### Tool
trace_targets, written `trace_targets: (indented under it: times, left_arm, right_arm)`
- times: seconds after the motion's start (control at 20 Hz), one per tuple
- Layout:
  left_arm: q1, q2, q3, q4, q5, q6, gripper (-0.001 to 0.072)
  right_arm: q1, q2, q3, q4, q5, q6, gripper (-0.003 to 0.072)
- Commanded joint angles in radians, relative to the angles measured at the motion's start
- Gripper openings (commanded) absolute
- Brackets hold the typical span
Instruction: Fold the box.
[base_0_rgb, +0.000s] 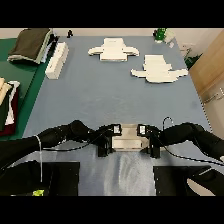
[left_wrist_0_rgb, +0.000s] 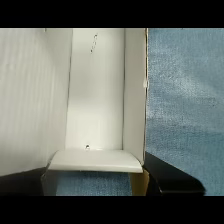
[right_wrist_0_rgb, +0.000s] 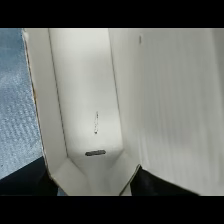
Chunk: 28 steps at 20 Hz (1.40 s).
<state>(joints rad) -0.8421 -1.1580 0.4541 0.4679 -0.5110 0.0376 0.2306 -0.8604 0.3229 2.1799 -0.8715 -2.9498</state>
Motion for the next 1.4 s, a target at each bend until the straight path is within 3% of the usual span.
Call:
trace_targets:
  times: [0.0,0.05,0.35,0.8,0.95,1.0,1.05,1.1,1.15,1.25,1.35]
  left_arm:
    - [0.0,0.0,0.001,0.0,0.0,0.0,0.0424]
    - [0.0,0.0,0.001,0.0,0.0,0.0,0.0424]
    - [0.0,0.0,0.001,0.0,0.0,0.0,0.0424]
    - [0.0,0.0,0.001,0.0,0.0,0.0,0.0424]
    - [0.0,0.0,0.001,0.0,0.0,0.0,0.0424]
    - [0.0,0.0,0.001,0.0,0.0,0.0,0.0424]
    - [0.0,0.0,0.001,0.0,0.0,0.0,0.0424]
    - [0.0,0.0,0.001,0.0,0.0,-0.001,0.0424]
    - [0.0,0.0,0.001,0.0,0.0,0.0,0.0424]
    - [0.0,0.0,0.001,0.0,0.0,0.0,0.0424]
    - [0.0,0.0,0.001,0.0,0.0,-0.001,0.0424]
  right_arm:
    - [0.0,0.0,0.0,0.0,-0.009,0.005,0.0549]
    - [0.0,0.0,0.0,0.0,-0.008,0.029,0.072]
    - [0.0,0.037,0.04,-0.146,-0.039,0.233,0.072]
    - [0.0,0.241,0.196,-0.418,-0.336,0.58,0.072]
    - [0.0,0.29,0.196,-0.389,-0.437,0.778,0.0703]
    - [0.0,0.306,0.196,-0.34,-0.458,0.887,0.0665]
    - [0.0,0.32,0.196,-0.283,-0.478,1.005,0.0502]
    - [0.0,0.331,0.196,-0.209,-0.491,1.139,0.0231]
    - [0.0,0.332,0.196,-0.126,-0.486,1.217,0.0006]
    - [0.0,0.313,0.195,0.071,-0.412,1.248,0.0005]
    - [0.0,0.26,0.195,0.217,-0.251,1.249,0.0004]
